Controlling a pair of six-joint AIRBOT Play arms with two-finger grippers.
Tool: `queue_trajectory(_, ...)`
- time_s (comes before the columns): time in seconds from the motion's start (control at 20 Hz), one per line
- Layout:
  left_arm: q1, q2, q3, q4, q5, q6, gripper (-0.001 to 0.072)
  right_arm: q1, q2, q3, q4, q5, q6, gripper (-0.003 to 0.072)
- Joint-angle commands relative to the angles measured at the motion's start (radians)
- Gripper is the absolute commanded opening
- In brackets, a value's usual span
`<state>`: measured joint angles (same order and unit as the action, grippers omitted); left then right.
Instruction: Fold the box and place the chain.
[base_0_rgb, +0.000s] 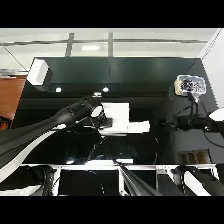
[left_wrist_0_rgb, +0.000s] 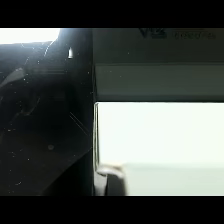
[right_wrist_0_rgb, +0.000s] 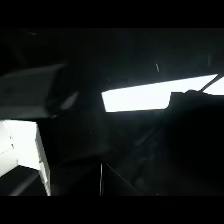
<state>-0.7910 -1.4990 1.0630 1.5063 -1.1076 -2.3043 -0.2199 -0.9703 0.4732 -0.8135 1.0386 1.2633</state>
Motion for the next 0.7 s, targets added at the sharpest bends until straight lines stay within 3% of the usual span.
queue_trajectory(0.0, 0.001, 0.0, 0.0, 0.0, 0.0, 0.0, 0.0029, 0.044, -0.093, -0.092, 0.174, -0.04, -0.012, 0.0012)
queue_trajectory(0.2, 0.001, 0.0, 0.0, 0.0, 0.0, 0.0, 0.0029, 0.246, -0.27, -0.048, 0.354, -0.097, -0.12, 0.0013)
queue_trajectory(0.35, 0.001, 0.0, 0.0, 0.0, 0.0, 0.0, 0.0029, 0.367, -0.325, 0.042, 0.344, -0.117, -0.121, 0.0014)
queue_trajectory(0.45, 0.001, 0.0, 0.0, 0.0, 0.0, 0.0, 0.0029, 0.372, -0.323, 0.111, 0.337, -0.042, -0.15, 0.0018)
queue_trajectory(0.5, 0.001, 0.0, 0.0, 0.0, 0.0, 0.0, 0.0029, 0.366, -0.323, 0.138, 0.327, 0.004, -0.151, 0.0179)
queue_trajectory(0.55, 0.002, 0.0, 0.0, 0.0, 0.0, 0.0, 0.0029, 0.363, -0.323, 0.163, 0.312, 0.054, -0.151, 0.0504)
queue_trajectory(0.6, 0.001, 0.0, 0.0, 0.0, 0.0, 0.0, 0.0029, 0.362, -0.323, 0.18, 0.304, 0.095, -0.153, 0.0639)
queue_trajectory(0.65, 0.001, 0.0, 0.0, 0.0, 0.0, 0.0, 0.0029, 0.365, -0.323, 0.188, 0.305, 0.118, -0.159, 0.0639)
